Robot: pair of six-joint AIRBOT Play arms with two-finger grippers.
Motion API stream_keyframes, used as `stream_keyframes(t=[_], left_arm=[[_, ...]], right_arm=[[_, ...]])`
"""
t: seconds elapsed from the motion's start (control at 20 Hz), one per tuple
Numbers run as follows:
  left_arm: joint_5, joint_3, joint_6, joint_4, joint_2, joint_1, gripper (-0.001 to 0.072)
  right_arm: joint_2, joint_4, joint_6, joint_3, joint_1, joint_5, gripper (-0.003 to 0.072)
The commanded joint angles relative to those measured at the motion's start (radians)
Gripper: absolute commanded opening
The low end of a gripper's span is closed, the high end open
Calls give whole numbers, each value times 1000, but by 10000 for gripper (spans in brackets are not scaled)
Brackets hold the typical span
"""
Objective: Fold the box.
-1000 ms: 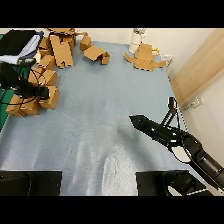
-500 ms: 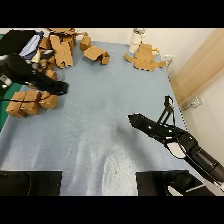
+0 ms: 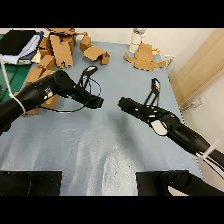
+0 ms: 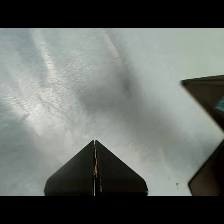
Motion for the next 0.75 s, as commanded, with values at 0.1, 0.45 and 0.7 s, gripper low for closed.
stream_keyframes(t=[0.1, 0.45, 0.7], left_arm=[[20, 1, 3, -49, -25, -15, 12], [18, 1, 3, -49, -26, -16, 12], [18, 1, 3, -49, -26, -16, 12]], right_arm=[[-125, 0, -2, 62, 32, -10, 6], [-125, 0, -2, 62, 27, 6, 6], [-125, 0, -2, 62, 27, 6, 6]])
